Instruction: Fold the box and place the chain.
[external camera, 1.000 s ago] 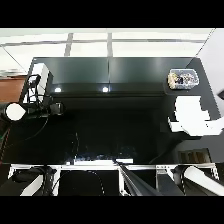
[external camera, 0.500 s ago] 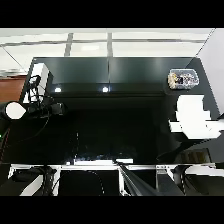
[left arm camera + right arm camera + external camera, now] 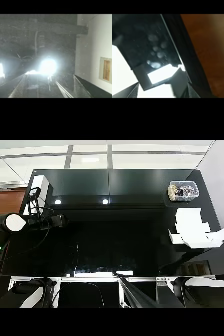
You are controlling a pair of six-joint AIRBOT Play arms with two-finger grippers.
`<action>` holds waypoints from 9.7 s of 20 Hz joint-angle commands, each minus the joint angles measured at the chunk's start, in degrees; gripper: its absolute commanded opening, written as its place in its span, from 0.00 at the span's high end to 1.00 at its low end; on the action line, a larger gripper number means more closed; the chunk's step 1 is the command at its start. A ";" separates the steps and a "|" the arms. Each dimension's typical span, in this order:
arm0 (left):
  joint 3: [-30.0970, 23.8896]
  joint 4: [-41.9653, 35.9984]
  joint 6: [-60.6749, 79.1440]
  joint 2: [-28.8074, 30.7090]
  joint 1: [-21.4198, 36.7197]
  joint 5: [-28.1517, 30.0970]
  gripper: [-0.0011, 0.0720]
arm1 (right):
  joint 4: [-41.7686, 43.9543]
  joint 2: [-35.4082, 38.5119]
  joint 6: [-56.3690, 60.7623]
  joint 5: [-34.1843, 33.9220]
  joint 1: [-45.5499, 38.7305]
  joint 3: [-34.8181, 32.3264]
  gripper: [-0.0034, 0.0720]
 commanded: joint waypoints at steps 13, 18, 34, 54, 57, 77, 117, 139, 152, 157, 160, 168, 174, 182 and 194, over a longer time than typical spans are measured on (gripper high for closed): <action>0.04 -0.26 -0.15 -4.17 0.02 -1.07 0.00 | -7.69 -5.88 -1.60 11.56 2.16 -0.33 0.34; 0.04 0.44 -0.15 -4.59 0.09 -0.61 0.00 | -6.49 -1.05 -1.64 11.37 2.23 -2.47 0.94; 0.04 -29.55 20.11 -8.61 0.04 -0.37 0.00 | 47.19 35.95 -16.39 -18.95 34.32 -58.53 0.93; 24.22 -47.95 41.03 -51.10 -8.70 -28.20 0.03 | 48.94 36.09 -16.31 -37.20 64.41 -61.51 0.93; 26.80 -45.62 43.91 -51.10 -10.19 -32.30 0.06 | 48.89 36.09 -16.33 -36.50 64.41 -61.51 0.93; 26.25 -38.40 55.10 -42.34 -17.20 -33.38 0.96 | 11.13 36.24 -8.46 -5.92 64.35 -42.77 0.19; 13.14 -35.54 97.57 -34.88 -24.50 3.74 0.95 | 5.75 37.11 -48.43 -19.93 74.01 -41.09 0.02; 13.14 -35.60 97.33 -34.91 -24.50 0.72 0.95 | 27.12 28.96 -48.72 -23.85 80.65 -48.17 0.02; 13.14 -35.60 97.35 -34.91 -24.50 0.74 0.95 | 20.70 31.82 -54.12 -24.17 78.16 -46.62 0.02; 13.14 -35.60 97.35 -34.91 -24.52 0.74 0.95 | 8.96 31.87 -49.42 -19.21 78.16 -46.66 0.02; 13.14 -35.67 97.33 -34.91 -24.52 0.72 0.95 | 9.40 31.85 -48.96 -17.81 78.18 -47.28 0.02; 13.14 -35.80 97.33 -34.91 -24.52 0.72 0.95 | 10.95 31.82 -47.80 -18.40 81.02 -50.73 0.02; 13.14 -35.80 97.33 -34.91 -24.52 0.72 0.95 | 12.63 31.82 -47.80 -18.60 81.05 -50.73 0.02; 13.14 -35.80 97.33 -34.91 -24.52 0.72 0.95 | 29.90 31.80 -43.60 -29.18 81.07 -51.78 0.02; 13.14 -35.80 97.33 -34.91 -24.52 0.72 0.95 | 28.35 31.89 -55.67 -35.19 81.05 -49.05 0.02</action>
